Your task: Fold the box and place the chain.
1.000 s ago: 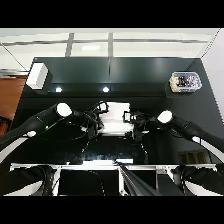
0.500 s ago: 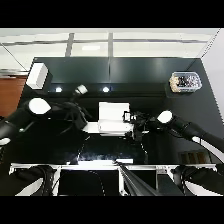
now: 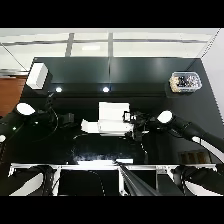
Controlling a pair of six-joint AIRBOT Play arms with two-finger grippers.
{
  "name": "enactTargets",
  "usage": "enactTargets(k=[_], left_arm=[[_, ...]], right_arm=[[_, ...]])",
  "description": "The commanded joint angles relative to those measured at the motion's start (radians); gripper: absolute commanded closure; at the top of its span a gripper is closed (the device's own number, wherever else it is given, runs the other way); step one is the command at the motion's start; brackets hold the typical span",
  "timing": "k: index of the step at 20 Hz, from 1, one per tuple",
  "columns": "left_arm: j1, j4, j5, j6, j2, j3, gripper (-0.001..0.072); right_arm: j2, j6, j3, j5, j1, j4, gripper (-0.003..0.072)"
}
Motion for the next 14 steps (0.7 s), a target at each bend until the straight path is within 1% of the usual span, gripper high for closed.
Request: enactTargets(k=[1, 3, 4, 6, 7, 9, 14], left_arm=[[-0.025, -0.101, 0.002, 0.011, -0.085, -0.031, 0.0685], [-0.074, -0.119, 0.010, 0.042, -0.126, -0.027, 0.0685], [-0.097, -0.152, 0.019, 0.092, -0.135, -0.027, 0.0685], [-0.133, -0.204, 0.052, 0.116, -0.136, -0.027, 0.0686], [-0.142, -0.208, 0.063, 0.116, -0.136, -0.026, 0.0686], [-0.144, -0.213, 0.060, 0.129, -0.136, -0.027, 0.0686], [-0.142, -0.272, 0.014, 0.214, -0.135, -0.026, 0.0682]], right_arm=[[-0.001, 0.000, 0.000, 0.000, 0.000, 0.000, 0.0484], [-0.001, 0.000, 0.000, 0.000, 0.000, 0.000, 0.0484], [-0.001, 0.000, 0.000, 0.000, 0.000, 0.000, 0.0484], [-0.001, 0.000, 0.000, 0.000, 0.000, 0.000, 0.0484], [-0.001, 0.000, 0.000, 0.000, 0.000, 0.000, 0.0484], [-0.001, 0.000, 0.000, 0.000, 0.000, 0.000, 0.0484], [-0.001, 0.000, 0.000, 0.000, 0.000, 0.000, 0.0484]])
